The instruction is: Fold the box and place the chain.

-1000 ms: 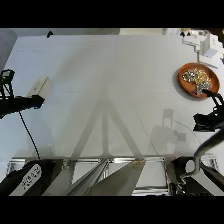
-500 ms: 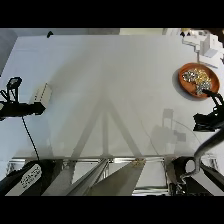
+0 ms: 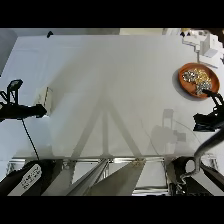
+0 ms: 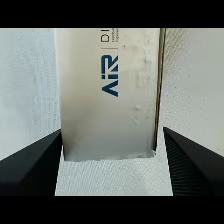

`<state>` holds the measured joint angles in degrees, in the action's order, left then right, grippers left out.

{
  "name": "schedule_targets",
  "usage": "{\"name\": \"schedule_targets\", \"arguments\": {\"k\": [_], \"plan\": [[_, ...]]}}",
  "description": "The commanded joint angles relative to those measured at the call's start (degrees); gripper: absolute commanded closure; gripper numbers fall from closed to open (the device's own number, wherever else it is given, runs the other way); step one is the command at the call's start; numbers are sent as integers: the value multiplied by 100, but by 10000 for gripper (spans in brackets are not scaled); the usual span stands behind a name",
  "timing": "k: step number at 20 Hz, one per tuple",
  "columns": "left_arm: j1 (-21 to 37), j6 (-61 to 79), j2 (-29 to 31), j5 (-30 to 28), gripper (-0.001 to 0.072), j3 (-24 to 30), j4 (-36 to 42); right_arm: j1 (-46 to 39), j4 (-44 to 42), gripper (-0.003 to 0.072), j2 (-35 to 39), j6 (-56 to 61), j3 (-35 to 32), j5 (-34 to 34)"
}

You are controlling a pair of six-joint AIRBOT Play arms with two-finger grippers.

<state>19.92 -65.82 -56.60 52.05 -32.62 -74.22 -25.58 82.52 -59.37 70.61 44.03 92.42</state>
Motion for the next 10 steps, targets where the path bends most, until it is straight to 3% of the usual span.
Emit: {"name": "schedule_targets", "arguments": {"k": [1, 6, 10], "plan": [[-4, -22, 533, 31, 10, 0, 7, -2, 0, 667, -2, 0, 7, 0], [-4, -22, 1659, 76, 10, 0, 4, -2, 0, 667, -2, 0, 7, 0], [-4, -22, 2107, 120, 10, 0, 4, -2, 0, 667, -2, 0, 7, 0]]}}
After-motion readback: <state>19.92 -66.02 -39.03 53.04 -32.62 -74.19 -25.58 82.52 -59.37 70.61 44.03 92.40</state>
